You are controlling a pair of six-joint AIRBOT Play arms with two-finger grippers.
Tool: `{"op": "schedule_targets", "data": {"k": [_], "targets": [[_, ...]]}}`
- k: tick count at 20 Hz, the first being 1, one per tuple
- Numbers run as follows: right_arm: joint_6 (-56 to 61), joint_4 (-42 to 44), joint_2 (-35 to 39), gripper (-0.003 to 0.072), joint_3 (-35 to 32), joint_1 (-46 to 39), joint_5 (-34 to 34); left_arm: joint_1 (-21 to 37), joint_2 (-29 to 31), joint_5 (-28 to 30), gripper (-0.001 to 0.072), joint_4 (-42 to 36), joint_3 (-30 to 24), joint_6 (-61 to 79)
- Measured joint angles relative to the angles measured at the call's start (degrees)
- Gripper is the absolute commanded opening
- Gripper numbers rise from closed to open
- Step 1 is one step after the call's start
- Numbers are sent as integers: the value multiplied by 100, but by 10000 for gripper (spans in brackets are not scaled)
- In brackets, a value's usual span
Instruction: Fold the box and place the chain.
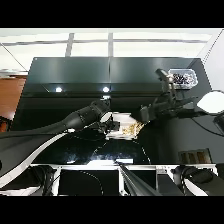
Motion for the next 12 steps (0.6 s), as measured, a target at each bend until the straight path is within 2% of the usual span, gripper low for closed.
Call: {"op": "schedule_targets", "data": {"k": [3,5,6,7,9,12], "targets": [[-564,-490,31,574,-15,-682,-79,0,0,0,32,0,0,0],[-1196,-1145,35,575,-116,-1036,-264,0,0,0,32,0,0,0],[-1506,-1445,26,595,-203,-1137,-382,0,0,0,32,0,0,0],[-1864,-1707,13,708,-334,-1217,-575,0,0,0,32,0,0,0],[-2702,-2020,-24,707,-638,-1300,-1010,0,0,0,32,0,0,0],[-4236,-1923,-243,706,-929,-1366,-1469,0,0,0,32,0,0,0]]}}
